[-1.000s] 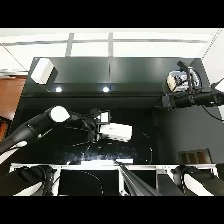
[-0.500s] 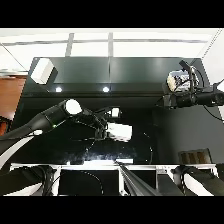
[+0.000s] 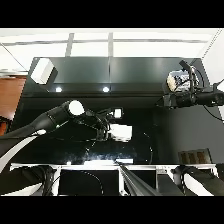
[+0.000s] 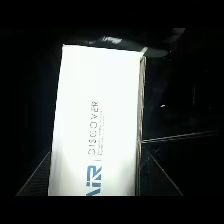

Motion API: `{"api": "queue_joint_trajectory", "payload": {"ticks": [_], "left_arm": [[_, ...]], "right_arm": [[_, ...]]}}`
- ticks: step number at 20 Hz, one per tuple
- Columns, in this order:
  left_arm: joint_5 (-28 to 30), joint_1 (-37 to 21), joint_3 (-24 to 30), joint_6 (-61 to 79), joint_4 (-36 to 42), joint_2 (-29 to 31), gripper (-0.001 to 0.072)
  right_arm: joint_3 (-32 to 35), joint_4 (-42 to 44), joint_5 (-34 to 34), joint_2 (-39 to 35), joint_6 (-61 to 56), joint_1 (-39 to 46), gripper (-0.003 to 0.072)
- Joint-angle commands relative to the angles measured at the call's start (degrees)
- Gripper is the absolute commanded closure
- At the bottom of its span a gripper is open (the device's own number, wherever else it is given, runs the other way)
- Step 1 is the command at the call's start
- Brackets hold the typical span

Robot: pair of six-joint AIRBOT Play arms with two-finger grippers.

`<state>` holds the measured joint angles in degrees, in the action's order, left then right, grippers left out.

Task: Fold the box and place the chain.

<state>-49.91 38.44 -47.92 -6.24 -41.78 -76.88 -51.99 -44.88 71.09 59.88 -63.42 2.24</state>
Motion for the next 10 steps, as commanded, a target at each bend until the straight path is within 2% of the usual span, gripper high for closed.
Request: {"api": "queue_joint_trajectory", "payload": {"ticks": [1, 7, 8, 10], "left_arm": [[1.9, 1.4, 0.0, 0.0, -1.9, -0.9, 0.0001], [6.1, 4.1, 0.0, -2.5, -2.1, -4.6, 0.0004], [6.7, 4.4, -0.1, -5.1, -3.0, -4.5, 0.0040], [5.8, 3.9, -0.1, -10.1, -7.4, -3.9, 0.0310]], "right_arm": [[-0.1, 0.0, 0.0, 0.0, 0.0, 0.0, 0.0648], [-0.1, 0.0, -0.4, 0.0, 0.0, 0.0, 0.0648], [-0.1, 0.0, -0.4, 0.0, 0.0, 0.0, 0.0648], [-0.1, 0.0, -0.4, 0.0, 0.0, 0.0, 0.0648]]}}
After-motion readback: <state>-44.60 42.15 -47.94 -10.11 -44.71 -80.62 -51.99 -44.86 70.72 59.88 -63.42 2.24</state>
